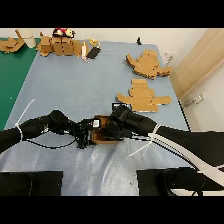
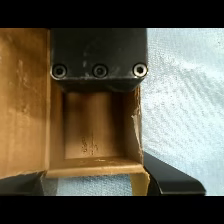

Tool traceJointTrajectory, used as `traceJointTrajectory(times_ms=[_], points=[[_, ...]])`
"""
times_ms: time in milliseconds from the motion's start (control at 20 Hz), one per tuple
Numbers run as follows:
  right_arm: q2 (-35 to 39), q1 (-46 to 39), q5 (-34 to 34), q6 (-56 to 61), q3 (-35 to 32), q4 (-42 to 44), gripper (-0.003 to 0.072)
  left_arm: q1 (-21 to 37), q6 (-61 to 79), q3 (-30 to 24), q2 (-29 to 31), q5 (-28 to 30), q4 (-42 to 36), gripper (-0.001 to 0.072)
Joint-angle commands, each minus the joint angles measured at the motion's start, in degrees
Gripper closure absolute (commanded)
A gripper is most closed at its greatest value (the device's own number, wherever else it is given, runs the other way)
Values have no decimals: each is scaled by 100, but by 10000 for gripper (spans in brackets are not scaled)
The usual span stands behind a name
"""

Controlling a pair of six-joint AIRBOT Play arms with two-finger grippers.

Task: Fold the box.

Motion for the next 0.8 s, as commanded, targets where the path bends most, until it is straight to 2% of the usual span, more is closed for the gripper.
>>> traceJointTrajectory(times_ms=[0, 50, 100, 400, 750], points=[[-13, 7, -4, -129, 9, 79, 652, 0, 2, 0, -2, 2, 2, 180], [0, 7, -4, -129, 9, 92, 506, 0, 2, 0, -2, 2, 2, 180], [31, 7, -9, -149, 9, 125, 441, 0, 2, 0, -2, 2, 2, 180], [404, 2, -173, -208, 9, 284, 440, 0, 2, 0, -2, 2, 2, 180], [461, 0, -326, -166, 13, 195, 440, 0, 2, 0, -2, 2, 2, 180]])
